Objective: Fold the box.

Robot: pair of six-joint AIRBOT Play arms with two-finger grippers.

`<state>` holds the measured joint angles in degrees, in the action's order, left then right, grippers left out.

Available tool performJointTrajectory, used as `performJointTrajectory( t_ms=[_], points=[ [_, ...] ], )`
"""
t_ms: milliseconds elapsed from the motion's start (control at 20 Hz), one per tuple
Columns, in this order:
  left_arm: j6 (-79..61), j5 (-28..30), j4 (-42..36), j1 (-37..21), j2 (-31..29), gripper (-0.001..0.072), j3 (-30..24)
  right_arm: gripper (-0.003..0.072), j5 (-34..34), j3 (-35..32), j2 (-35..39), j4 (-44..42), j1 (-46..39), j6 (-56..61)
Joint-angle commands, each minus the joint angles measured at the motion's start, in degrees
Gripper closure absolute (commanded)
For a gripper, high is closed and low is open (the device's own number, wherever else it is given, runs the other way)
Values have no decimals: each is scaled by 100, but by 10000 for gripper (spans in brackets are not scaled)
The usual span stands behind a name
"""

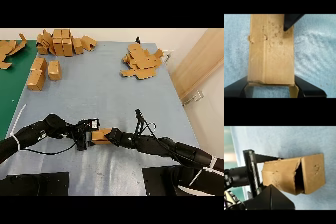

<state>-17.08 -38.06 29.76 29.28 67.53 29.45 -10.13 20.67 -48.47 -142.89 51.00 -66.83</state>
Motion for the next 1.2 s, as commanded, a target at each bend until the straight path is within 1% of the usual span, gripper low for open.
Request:
performJointTrajectory(
  t_ms=[0,500,800,900,1000,1150],
  points=[
    [-2,2,0,2,2,188,0,687,-136,-26,-63,63,15,39],
    [-2,2,2,2,2,188,0,687,-168,-236,-63,83,13,39],
    [-2,2,2,2,2,188,0,686,-17,-289,-61,164,13,42],
    [-2,2,2,2,2,188,0,687,-197,-267,26,133,109,42],
    [-2,0,2,2,2,188,0,686,-186,-267,247,136,369,42],
    [-2,2,2,2,2,188,0,685,-59,-273,391,184,356,39]
  ],
)
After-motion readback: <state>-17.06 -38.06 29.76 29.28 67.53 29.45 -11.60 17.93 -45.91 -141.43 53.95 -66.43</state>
